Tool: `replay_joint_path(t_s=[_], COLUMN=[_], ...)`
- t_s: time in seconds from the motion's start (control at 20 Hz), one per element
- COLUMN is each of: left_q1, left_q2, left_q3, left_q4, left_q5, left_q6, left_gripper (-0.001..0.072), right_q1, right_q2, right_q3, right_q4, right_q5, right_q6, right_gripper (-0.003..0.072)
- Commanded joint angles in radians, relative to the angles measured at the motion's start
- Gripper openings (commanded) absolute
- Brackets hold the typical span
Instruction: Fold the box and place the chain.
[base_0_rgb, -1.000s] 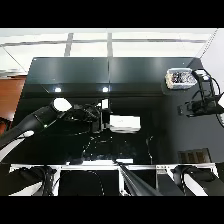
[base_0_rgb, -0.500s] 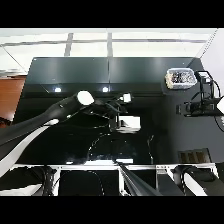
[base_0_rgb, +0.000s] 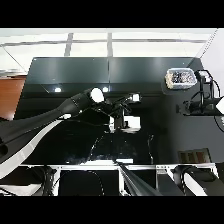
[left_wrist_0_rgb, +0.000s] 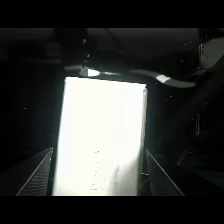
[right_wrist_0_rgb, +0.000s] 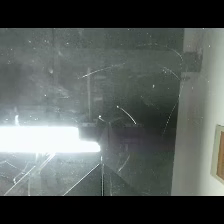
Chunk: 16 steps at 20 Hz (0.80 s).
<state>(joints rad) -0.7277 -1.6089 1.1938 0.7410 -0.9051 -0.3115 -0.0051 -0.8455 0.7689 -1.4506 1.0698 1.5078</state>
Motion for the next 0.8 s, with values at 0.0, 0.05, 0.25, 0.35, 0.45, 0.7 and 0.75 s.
replay_joint_path(t_s=[0.0, 0.05, 0.25, 0.35, 0.45, 0.7, 0.75], left_q1=[-0.013, -0.021, -0.060, -0.079, -0.097, -0.113, -0.090], left_q2=[-0.004, -0.004, -0.004, -0.005, -0.009, 0.026, 0.058], left_q3=[0.006, 0.006, 0.007, 0.007, 0.006, 0.064, 0.091], left_q4=[0.022, 0.048, 0.164, 0.211, 0.301, 0.541, 0.570], left_q5=[-0.044, -0.052, -0.053, -0.036, -0.008, -0.084, -0.109], left_q6=[-0.011, -0.013, -0.037, -0.062, -0.104, -0.434, -0.515], left_gripper=[0.0714, 0.0714, 0.0714, 0.0714, 0.0714, 0.0349, 0.0349], right_q1=[0.000, 0.000, 0.000, 0.000, 0.000, 0.000, 0.000], right_q2=[0.000, 0.000, 0.000, 0.000, 0.000, 0.000, 0.000], right_q3=[-0.001, -0.001, -0.001, -0.001, -0.001, -0.001, -0.001], right_q4=[0.000, 0.000, 0.000, 0.002, 0.003, 0.003, 0.003], right_q5=[-0.004, -0.005, -0.004, -0.004, -0.004, -0.005, -0.006], right_q6=[0.002, 0.002, 0.002, 0.002, 0.002, 0.002, 0.002], right_gripper=[0.0015, 0.0015, 0.0015, 0.0015, 0.0015, 0.0015, 0.0015])
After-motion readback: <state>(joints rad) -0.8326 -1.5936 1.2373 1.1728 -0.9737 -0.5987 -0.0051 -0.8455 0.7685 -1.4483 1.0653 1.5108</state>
